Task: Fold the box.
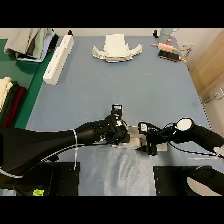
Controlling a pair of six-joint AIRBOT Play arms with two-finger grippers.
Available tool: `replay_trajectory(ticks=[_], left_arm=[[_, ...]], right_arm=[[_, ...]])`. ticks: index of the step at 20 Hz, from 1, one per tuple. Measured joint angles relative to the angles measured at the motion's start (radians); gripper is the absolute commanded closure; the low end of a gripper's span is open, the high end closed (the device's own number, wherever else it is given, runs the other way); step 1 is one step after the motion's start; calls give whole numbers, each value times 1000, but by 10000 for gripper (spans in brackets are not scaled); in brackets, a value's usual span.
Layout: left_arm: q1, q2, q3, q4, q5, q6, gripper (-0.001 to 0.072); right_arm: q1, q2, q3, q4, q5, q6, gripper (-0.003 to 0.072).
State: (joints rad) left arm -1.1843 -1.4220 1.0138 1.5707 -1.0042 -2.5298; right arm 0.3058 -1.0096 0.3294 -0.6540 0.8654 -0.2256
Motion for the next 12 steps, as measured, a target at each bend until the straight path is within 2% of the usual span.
replay_trajectory(ticks=[12], left_arm=[[0, 0, 0, -3, -3, 1, 689]], right_arm=[[0, 0, 0, 3, -10, 1, 87]])
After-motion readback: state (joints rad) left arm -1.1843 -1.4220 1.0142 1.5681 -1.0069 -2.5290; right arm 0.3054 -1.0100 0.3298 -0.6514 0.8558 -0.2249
